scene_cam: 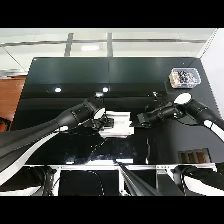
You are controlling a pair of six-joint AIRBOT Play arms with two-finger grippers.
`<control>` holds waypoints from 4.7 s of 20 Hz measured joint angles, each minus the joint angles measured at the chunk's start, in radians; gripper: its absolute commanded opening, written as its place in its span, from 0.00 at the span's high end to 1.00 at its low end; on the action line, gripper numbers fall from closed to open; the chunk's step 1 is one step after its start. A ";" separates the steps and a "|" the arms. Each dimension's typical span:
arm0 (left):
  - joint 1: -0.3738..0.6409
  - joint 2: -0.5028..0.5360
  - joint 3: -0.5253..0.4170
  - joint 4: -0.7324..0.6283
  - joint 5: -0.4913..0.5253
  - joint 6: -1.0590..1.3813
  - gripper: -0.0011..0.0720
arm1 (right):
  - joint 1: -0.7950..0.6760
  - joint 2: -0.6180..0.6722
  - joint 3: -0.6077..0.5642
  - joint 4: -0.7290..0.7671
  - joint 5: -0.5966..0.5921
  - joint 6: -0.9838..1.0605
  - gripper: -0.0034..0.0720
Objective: Fold the box and place the chain.
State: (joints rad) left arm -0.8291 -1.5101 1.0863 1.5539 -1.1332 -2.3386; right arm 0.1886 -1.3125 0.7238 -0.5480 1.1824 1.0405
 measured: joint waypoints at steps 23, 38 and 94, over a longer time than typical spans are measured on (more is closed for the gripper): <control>0.000 0.000 0.000 0.001 -0.005 0.000 0.95 | 0.467 -0.076 0.245 -0.665 -0.199 0.811 0.55; 0.000 0.000 0.000 0.000 -0.001 0.002 0.95 | 0.538 -0.160 0.327 -0.853 -0.051 1.139 0.55; 0.000 0.000 0.000 -0.003 -0.003 0.001 0.95 | -0.341 -0.481 0.966 -0.918 -0.147 1.159 0.10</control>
State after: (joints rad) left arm -0.8291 -1.5101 1.0863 1.5509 -1.1366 -2.3379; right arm -0.1520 -1.7939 1.6901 -1.4658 1.0351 2.1990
